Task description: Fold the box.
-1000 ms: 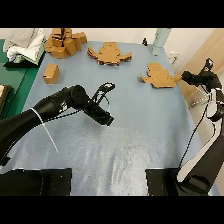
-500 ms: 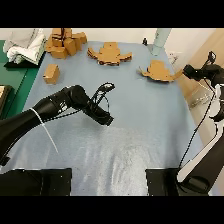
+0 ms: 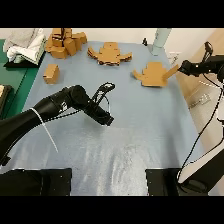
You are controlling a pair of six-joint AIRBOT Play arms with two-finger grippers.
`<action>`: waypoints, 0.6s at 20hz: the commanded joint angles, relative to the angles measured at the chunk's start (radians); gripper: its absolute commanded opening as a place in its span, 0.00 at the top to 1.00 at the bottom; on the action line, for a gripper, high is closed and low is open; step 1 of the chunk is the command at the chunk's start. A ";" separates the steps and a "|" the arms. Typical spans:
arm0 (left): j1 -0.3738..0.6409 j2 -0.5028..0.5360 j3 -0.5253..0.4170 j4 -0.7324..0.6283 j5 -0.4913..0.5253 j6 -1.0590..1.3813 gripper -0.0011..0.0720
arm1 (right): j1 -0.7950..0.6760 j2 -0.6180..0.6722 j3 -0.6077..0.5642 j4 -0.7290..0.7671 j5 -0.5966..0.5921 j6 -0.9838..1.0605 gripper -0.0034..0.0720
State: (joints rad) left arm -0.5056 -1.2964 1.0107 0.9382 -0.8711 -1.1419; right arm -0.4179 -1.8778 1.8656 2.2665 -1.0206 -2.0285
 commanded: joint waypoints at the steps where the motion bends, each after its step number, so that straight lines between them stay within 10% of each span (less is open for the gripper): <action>1: 0.000 0.000 0.000 0.000 0.000 0.000 0.86 | 0.044 0.157 -0.173 -0.003 -0.034 -0.033 0.96; 12: 0.000 0.000 0.000 0.000 0.000 0.000 0.86 | 0.094 0.887 -1.081 -0.201 0.031 0.130 0.96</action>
State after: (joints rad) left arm -0.5053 -1.2964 1.0107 0.9394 -0.8703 -1.1423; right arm -0.3298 -1.1694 0.9855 2.1677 -0.9936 -1.9781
